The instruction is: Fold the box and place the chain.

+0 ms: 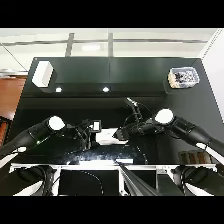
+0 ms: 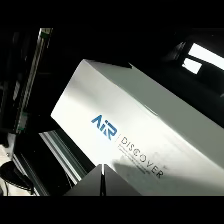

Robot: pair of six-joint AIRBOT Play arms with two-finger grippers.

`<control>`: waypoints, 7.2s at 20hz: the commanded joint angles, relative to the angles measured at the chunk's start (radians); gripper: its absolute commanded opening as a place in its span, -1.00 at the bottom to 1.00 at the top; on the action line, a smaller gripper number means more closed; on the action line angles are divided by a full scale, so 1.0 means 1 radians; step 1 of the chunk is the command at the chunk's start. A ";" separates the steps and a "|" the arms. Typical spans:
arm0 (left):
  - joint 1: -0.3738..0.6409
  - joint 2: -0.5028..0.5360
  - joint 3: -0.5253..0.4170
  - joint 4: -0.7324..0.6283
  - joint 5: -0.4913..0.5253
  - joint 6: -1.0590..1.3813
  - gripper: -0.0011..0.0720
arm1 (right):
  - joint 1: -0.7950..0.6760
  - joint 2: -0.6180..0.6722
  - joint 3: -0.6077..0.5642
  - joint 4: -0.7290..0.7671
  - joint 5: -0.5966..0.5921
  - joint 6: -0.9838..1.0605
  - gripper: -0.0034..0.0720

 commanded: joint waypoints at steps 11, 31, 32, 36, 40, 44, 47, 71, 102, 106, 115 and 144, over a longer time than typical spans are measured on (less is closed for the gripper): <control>0.000 0.000 0.001 0.000 0.000 0.000 0.30 | 0.006 -0.079 -0.004 -0.041 -0.023 -0.010 -0.84; 0.000 0.115 0.001 0.113 -0.050 -0.085 0.98 | -0.486 0.262 0.134 -0.229 0.380 0.032 -0.83; 0.003 0.157 0.001 0.174 -0.068 -0.161 0.98 | -0.514 0.267 0.134 -0.229 0.393 0.031 -0.83; 0.000 0.287 0.002 0.232 -0.125 -0.338 0.98 | -0.542 0.267 0.134 -0.271 0.353 0.031 -0.83; -0.050 0.254 0.021 0.067 -0.047 -0.399 0.97 | -0.544 0.267 0.134 -0.395 0.283 0.045 -0.83; -0.137 0.141 0.066 0.009 0.082 -0.393 0.97 | -0.544 0.267 0.134 -0.423 0.278 0.074 -0.83; -0.168 0.053 0.132 0.033 0.081 -0.394 0.97 | -0.544 0.267 0.134 -0.454 0.280 0.076 -0.84; -0.216 -0.045 0.177 0.064 0.071 -0.394 0.97 | -0.544 0.267 0.134 -0.486 0.260 0.122 -0.84; 0.964 0.019 0.259 0.602 -0.083 -0.996 -0.17 | -0.544 0.267 0.134 -0.486 0.234 0.126 -0.84; 1.068 -0.135 0.421 0.502 -0.109 -0.995 -0.17 | -0.544 0.267 0.134 -0.486 0.233 0.137 -0.84; 0.992 -0.360 0.579 0.463 -0.031 -0.991 -0.17 | -0.544 0.266 0.134 -0.488 0.217 0.145 -0.84; 0.424 0.414 0.139 0.369 -0.077 -1.265 -0.90 | -0.494 0.490 -0.115 -0.717 -0.354 0.246 -0.81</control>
